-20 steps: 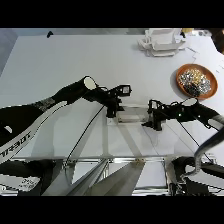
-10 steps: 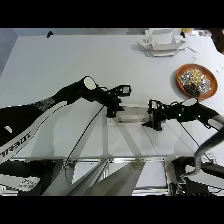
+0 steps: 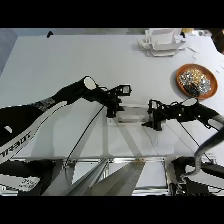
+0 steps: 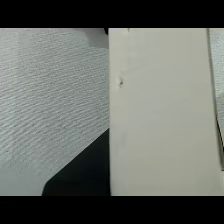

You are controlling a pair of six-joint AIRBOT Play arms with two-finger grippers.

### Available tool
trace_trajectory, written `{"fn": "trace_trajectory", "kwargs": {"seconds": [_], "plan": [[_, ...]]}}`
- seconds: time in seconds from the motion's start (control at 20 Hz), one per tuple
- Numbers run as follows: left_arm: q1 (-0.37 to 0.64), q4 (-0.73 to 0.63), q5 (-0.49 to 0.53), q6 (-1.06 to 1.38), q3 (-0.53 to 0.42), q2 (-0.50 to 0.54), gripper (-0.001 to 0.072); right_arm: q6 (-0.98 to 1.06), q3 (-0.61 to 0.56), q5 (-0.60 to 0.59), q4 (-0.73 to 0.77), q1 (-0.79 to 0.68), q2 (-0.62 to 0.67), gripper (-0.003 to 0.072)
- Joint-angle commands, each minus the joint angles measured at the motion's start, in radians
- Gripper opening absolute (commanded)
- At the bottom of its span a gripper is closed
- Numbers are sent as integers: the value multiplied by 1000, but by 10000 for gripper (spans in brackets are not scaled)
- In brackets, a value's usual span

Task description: Fold the box and place the chain.

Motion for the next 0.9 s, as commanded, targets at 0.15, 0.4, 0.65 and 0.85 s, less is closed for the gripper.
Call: {"fn": "trace_trajectory", "kwargs": {"seconds": [0.15,0.4,0.65,0.85], "plan": [[1,11,-22,0,0,26,239,-1,0,0,0,1,0,397],[3,101,-82,-53,0,84,693,-1,0,0,0,1,0,397],[2,302,-146,-281,0,213,685,-1,0,0,0,1,0,397],[-8,273,-192,-356,0,340,-4,-1,0,0,0,1,0,397]]}}
